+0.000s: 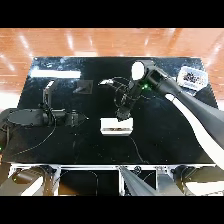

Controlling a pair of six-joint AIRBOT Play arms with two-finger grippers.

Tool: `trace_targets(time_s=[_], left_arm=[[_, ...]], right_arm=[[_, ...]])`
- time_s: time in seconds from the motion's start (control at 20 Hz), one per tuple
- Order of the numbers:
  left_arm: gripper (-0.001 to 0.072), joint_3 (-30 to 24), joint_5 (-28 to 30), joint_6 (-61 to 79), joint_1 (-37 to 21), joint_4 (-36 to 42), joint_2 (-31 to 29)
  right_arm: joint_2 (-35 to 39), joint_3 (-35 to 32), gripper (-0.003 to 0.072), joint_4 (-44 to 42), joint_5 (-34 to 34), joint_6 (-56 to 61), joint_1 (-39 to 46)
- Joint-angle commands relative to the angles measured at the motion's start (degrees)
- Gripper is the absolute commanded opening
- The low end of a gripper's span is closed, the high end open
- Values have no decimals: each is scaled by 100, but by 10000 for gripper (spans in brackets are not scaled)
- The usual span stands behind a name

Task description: Fold the box and place the chain.

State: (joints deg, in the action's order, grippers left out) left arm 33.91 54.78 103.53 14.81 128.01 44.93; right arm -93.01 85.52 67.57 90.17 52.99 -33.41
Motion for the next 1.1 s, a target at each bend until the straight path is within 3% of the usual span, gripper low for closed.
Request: trace_targets(time_s=[0.0, 0.25, 0.5, 1.05], left_arm=[[558, 0, 0, 2, 2, 0, -2], [558, 0, 2, 0, 2, 0, -2], [558, 0, 17, 0, 2, 0, -2], [558, 0, 22, 0, 2, 2, -2]], right_arm=[[328, -468, 442, 22, -326, 17, -9], [511, -787, 442, 59, -662, 17, -365], [514, -807, 441, 787, -951, 13, -949], [789, -815, 439, 1080, -1014, 11, -992]])
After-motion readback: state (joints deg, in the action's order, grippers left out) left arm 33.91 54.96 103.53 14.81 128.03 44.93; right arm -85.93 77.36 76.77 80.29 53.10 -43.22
